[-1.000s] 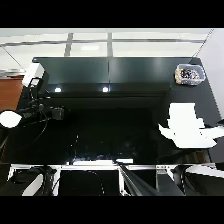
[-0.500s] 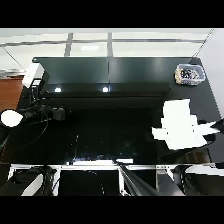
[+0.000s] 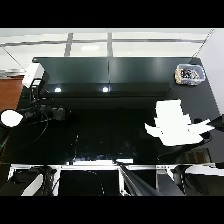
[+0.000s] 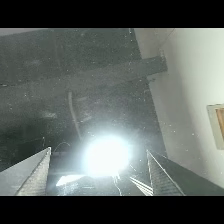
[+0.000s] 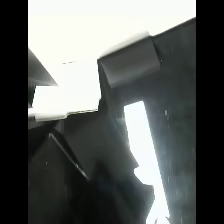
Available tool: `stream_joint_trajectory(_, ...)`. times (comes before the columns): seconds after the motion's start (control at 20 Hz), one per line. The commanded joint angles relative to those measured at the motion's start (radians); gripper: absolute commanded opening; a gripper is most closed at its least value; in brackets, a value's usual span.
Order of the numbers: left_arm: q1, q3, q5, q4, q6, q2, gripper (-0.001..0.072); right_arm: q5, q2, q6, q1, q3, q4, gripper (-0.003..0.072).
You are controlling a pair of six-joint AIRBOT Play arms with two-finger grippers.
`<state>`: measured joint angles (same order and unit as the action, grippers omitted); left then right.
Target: Fold the box and place the chain.
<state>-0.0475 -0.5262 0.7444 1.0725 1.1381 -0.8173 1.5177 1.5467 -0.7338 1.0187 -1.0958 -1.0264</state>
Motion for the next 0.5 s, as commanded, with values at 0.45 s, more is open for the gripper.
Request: stream_joint_trajectory(0.45, 0.000, 0.000, -0.005, 0.000, -0.005, 0.000, 0.0707, 0.060, -0.031, 0.016, -0.085, 0.002, 0.296, 0.0009)
